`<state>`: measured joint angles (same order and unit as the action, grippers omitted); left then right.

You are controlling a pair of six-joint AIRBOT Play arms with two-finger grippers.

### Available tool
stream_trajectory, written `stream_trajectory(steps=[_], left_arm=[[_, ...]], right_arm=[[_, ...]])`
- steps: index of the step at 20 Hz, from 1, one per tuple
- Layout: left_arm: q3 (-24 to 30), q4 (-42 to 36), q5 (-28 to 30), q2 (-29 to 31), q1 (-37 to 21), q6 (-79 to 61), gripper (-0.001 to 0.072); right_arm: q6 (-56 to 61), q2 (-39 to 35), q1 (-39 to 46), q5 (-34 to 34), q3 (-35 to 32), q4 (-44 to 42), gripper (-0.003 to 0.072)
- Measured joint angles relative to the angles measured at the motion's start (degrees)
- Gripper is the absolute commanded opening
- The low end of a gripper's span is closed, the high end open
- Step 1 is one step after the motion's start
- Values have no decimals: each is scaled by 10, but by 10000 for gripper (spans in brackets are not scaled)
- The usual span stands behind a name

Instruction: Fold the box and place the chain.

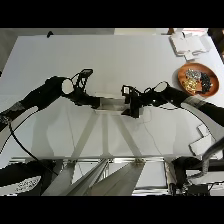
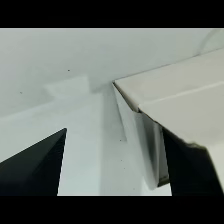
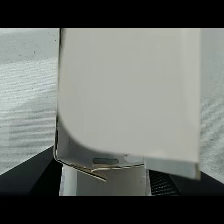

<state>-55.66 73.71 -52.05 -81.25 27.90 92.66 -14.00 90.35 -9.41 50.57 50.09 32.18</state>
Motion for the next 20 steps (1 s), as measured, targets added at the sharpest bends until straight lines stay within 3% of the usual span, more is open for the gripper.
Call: stream_trajectory(steps=[5,7,11,13,18,19,20], left_arm=[[-11,52,14,-14,34,59,631],[-28,86,1,-26,47,102,554],[-63,139,-47,-60,69,181,553],[-71,153,-61,-71,81,212,415],[-79,168,-68,-81,100,278,388],[-80,168,-66,-82,103,287,357],[-80,168,-65,-82,104,293,256]], right_arm=[[0,0,0,0,0,0,404],[0,0,0,0,0,0,404],[0,0,0,0,0,0,404],[0,0,0,0,0,0,404],[0,0,0,0,0,0,404],[0,0,0,0,0,0,404],[0,0,0,0,0,0,404]])
